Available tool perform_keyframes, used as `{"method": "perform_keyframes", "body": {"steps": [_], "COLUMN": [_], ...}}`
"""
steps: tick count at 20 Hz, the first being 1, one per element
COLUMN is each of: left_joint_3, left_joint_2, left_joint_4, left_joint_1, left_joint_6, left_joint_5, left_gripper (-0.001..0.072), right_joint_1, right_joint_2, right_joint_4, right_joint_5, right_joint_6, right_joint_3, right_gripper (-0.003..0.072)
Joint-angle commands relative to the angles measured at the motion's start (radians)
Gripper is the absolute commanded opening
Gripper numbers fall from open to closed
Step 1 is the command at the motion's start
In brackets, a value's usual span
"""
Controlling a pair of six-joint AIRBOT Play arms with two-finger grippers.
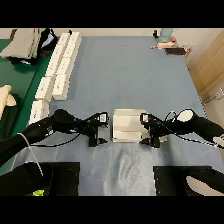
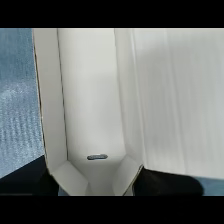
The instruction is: Fold the box.
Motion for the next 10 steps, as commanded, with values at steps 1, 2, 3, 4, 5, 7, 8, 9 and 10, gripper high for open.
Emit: {"method": "perform_keyframes", "body": {"steps": [1,2,3,4,5,7,8,9,10], "left_joint_3": [-0.004,0.000,0.004,0.008,0.013,0.025,0.032,0.037,0.041], "left_joint_2": [-0.064,-0.078,-0.088,-0.097,-0.104,-0.113,-0.114,-0.115,-0.120], "left_joint_4": [-0.105,-0.112,-0.115,-0.120,-0.124,-0.139,-0.138,-0.141,-0.142], "left_joint_1": [-0.037,-0.047,-0.053,-0.053,-0.053,-0.055,-0.062,-0.072,-0.081], "left_joint_6": [0.101,0.101,0.101,0.101,0.100,0.100,0.095,0.093,0.093], "left_joint_5": [0.049,0.061,0.069,0.071,0.072,0.074,0.080,0.088,0.097], "left_gripper": [0.0704,0.0704,0.0705,0.0704,0.0705,0.0704,0.0705,0.0704,0.0705], "right_joint_1": [0.000,0.000,0.000,0.000,0.000,0.000,0.000,0.000,0.000], "right_joint_2": [0.000,0.000,0.000,0.000,0.000,0.000,0.000,0.000,0.000], "right_joint_4": [0.000,0.000,0.000,0.000,0.000,0.000,0.000,0.000,0.000], "right_joint_5": [0.000,0.000,0.000,0.000,0.000,0.000,0.000,0.000,0.000], "right_joint_6": [0.000,0.000,0.000,0.000,0.000,0.000,0.000,0.000,0.000], "right_joint_3": [0.001,0.001,0.001,0.001,0.001,0.001,0.001,0.001,0.001], "right_gripper": [0.0544,0.0544,0.0544,0.0544,0.0544,0.0544,0.0544,0.0544,0.0544]}}
